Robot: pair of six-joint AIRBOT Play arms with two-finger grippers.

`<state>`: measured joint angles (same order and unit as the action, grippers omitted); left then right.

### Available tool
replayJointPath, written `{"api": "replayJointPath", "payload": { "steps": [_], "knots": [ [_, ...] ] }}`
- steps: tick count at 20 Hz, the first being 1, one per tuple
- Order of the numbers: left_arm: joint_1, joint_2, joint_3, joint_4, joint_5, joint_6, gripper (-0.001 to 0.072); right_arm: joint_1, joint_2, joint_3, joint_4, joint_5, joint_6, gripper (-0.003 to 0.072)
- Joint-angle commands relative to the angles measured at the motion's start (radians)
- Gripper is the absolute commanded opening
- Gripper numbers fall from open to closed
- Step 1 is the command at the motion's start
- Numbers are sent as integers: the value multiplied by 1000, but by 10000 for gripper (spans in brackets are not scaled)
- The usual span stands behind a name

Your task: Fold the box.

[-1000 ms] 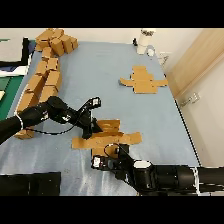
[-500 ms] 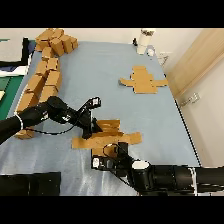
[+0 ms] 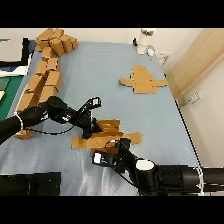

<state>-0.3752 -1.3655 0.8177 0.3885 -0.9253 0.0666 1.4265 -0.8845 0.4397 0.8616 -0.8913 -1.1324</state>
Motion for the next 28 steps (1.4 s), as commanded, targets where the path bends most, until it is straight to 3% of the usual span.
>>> {"api": "replayJointPath", "payload": {
  "steps": [1,9,10,11,20,23,28],
  "knots": [
    [1,0,0,0,0,0,13,0,5,1,-125,7,183,453],
    [1,0,0,0,0,0,13,0,5,1,-100,18,182,468],
    [1,0,0,0,0,0,13,0,5,0,-105,5,182,646],
    [1,0,0,0,0,0,13,0,5,0,-106,-7,178,720],
    [1,0,0,0,0,0,13,-150,12,-3,-28,38,-7,720],
    [1,0,0,0,0,0,12,-232,72,-3,105,117,-227,720],
    [1,0,0,0,0,0,13,-385,141,-4,338,121,-528,720]
  ]
}}
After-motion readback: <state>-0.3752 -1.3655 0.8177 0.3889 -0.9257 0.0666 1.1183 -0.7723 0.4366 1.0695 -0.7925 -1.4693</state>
